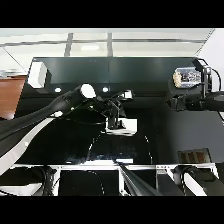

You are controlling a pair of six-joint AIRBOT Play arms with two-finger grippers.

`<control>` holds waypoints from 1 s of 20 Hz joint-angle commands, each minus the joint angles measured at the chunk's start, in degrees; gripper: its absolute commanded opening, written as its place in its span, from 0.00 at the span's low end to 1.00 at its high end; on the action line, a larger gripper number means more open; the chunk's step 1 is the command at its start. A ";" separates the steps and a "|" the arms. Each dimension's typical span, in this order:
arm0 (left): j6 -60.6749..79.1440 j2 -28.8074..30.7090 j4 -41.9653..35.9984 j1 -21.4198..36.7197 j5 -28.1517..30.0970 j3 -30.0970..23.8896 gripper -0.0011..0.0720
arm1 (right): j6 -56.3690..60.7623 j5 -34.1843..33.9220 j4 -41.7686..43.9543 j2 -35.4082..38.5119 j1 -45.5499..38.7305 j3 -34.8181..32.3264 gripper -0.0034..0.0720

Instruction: Fold the box and place the chain.

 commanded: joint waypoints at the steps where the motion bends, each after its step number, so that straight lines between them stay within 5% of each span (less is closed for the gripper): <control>1: -1.44 -1.60 1.09 -0.50 -2.19 1.14 0.98 | -0.07 0.13 -2.62 0.04 -0.02 0.02 0.07; 20: -3.96 -1.57 5.22 -0.52 -4.37 4.31 0.98 | -0.04 0.22 -3.37 0.04 -0.02 0.02 0.07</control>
